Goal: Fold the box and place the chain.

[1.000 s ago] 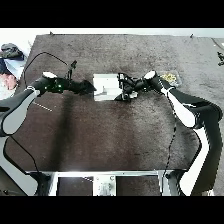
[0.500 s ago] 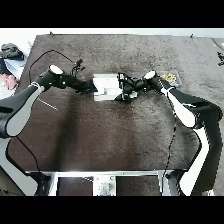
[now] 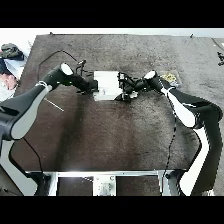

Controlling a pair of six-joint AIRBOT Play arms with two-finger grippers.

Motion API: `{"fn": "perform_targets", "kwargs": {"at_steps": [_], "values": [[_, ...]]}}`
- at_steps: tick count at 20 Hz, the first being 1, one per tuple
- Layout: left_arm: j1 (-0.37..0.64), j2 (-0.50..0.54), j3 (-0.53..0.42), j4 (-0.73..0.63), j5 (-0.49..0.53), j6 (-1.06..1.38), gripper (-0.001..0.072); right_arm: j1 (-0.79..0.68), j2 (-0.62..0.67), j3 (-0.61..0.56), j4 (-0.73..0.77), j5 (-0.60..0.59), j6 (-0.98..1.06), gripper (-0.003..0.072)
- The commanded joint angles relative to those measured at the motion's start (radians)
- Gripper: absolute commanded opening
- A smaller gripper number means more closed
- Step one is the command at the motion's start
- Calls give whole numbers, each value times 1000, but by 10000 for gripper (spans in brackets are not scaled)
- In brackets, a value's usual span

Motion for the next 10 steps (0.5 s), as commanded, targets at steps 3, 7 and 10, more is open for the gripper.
{"fn": "perform_targets", "kwargs": {"at_steps": [3, 7, 10], "values": [[-36, 4, 54, 137, -18, -140, 357, 0, 0, 0, -2, 1, 1, 476], [-74, 1, 74, 267, -27, -275, 357, 0, 0, 0, -2, 1, 1, 476], [-122, -14, 115, 446, -66, -429, 357, 0, 0, 0, -2, 1, 1, 476]]}}
